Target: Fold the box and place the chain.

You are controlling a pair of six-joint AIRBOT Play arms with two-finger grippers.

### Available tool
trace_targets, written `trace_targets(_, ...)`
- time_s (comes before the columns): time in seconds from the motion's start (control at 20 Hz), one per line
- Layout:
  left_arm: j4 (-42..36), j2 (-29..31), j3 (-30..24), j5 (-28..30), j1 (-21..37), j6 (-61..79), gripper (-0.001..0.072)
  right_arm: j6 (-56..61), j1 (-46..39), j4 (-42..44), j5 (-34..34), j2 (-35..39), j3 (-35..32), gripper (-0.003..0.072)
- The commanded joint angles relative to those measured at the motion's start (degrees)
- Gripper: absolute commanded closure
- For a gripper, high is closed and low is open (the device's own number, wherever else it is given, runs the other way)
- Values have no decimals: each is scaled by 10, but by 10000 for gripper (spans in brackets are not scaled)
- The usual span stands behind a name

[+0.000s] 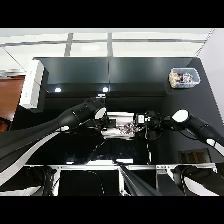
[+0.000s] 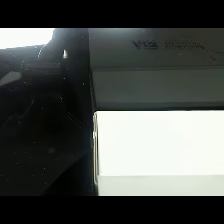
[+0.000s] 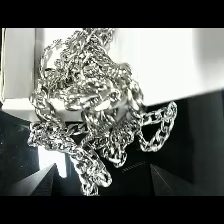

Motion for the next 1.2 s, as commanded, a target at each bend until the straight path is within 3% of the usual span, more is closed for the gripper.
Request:
trace_targets(0.0,0,0,0,0,0,0,678,-15,14,-5,-4,-23,17,-23)
trace_targets(0.75,0,0,0,0,0,0,678,-11,18,19,11,-40,25,-20)
trace_targets(0.8,0,0,0,0,0,0,678,-10,18,19,12,-41,25,70)
trace_targets(0.85,0,0,0,0,0,0,678,-5,18,19,14,-41,25,215)
trace_targets(0.9,0,0,0,0,0,0,677,0,18,19,14,-41,25,274)
trace_targets(1.0,0,0,0,0,0,0,678,17,18,18,13,-40,25,283)
trace_targets(1.05,0,0,0,0,0,0,678,30,18,18,15,-40,25,500)
trace_targets(1.1,0,0,0,0,0,0,678,31,18,19,16,-40,25,661)
trace_targets(1.15,0,0,0,0,0,0,677,34,18,21,16,-40,25,669)
